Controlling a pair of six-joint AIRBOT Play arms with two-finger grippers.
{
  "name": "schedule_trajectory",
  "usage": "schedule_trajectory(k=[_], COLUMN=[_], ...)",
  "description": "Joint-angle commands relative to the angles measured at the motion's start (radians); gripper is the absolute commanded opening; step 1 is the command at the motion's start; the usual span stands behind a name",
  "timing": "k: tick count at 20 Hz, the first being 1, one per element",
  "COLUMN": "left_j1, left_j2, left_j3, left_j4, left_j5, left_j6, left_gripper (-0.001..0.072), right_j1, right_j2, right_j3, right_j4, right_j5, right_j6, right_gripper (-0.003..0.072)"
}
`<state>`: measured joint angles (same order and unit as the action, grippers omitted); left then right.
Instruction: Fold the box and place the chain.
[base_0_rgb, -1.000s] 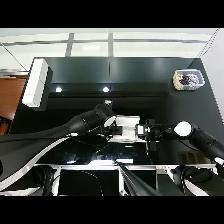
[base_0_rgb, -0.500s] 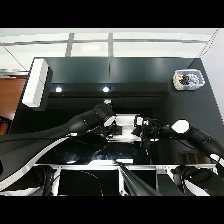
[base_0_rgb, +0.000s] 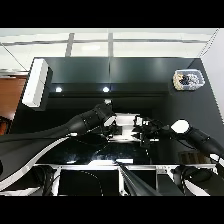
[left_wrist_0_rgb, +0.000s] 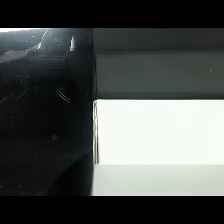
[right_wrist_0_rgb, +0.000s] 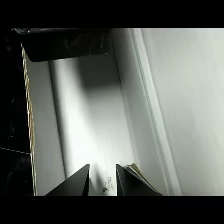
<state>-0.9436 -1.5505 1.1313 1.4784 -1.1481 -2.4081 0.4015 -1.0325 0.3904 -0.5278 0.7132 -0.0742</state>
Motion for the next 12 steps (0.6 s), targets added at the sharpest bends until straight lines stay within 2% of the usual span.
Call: schedule_trajectory(k=[1,3,4,5,10,11,12], left_j1=[0.0,0.0,0.0,0.0,0.0,0.0,0.0], left_j2=[0.0,0.0,0.0,0.0,0.0,0.0,0.0], left_j3=[0.0,0.0,0.0,0.0,0.0,0.0,0.0], left_j4=[-0.002,-0.002,-0.002,-0.002,-0.002,-0.002,-0.003], left_j5=[-0.002,-0.002,-0.002,-0.002,-0.002,-0.002,-0.002], left_j6=[-0.002,-0.002,-0.002,-0.002,-0.002,-0.002,-0.002], left_gripper=[0.0025,0.0025,0.0025,0.0024,0.0025,0.0025,0.0025], right_j1=[0.001,0.001,0.001,0.001,0.001,0.001,0.001], right_j2=[-0.001,-0.001,-0.001,-0.001,-0.001,-0.001,-0.001], right_j3=[0.0,0.0,0.0,0.0,0.0,0.0,0.0], right_j4=[0.0,0.0,0.0,0.0,-0.001,-0.002,-0.004], right_j5=[0.004,0.005,0.004,0.004,0.004,0.005,0.005], right_j6=[0.015,0.015,0.015,0.014,0.014,0.014,0.014], right_gripper=[0.0213,0.0214,0.0247,0.0395,0.0386,0.0279,0.0058])
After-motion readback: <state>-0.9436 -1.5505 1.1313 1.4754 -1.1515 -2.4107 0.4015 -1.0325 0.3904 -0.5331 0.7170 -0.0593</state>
